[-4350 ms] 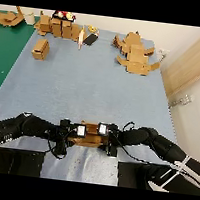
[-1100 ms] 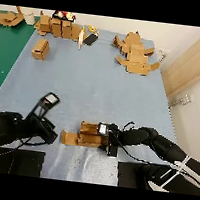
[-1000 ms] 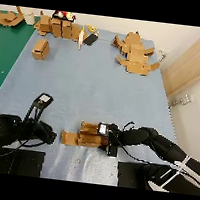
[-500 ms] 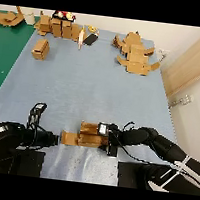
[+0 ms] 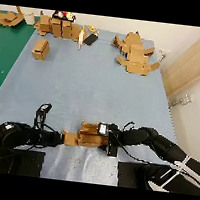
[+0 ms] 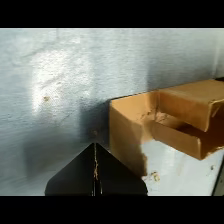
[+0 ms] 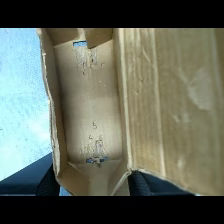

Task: Fold the box.

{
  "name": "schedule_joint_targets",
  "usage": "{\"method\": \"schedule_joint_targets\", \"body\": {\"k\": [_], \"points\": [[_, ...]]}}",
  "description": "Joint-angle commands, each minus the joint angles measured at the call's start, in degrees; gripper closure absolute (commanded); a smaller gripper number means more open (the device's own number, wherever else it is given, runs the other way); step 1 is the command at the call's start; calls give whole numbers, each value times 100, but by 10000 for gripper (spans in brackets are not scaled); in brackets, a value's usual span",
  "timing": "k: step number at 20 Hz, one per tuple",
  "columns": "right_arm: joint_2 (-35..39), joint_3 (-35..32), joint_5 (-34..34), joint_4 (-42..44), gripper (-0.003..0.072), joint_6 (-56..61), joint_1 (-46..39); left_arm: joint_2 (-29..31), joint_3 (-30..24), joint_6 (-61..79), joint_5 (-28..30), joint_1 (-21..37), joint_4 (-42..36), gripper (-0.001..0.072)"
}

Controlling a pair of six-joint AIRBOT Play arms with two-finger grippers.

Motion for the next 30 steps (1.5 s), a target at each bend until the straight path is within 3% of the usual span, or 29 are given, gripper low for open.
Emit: {"method": "schedule_joint_targets", "body": {"k": [1, 11, 15, 27, 30], "points": [[0, -2, 2, 2, 251, 2, 7, -153, -4, 553, 350, -2, -586, 699], [2, -2, 2, 2, 251, 2, 7, -201, -9, 702, 339, -2, -691, 699], [2, -2, 0, 2, 251, 2, 7, -197, -9, 702, 59, 0, -645, 699], [0, -2, 2, 2, 251, 2, 7, -461, -4, 730, 297, 83, -737, 699], [2, -2, 2, 2, 251, 2, 7, -457, -2, 1349, 407, 83, -1436, 699]]}}
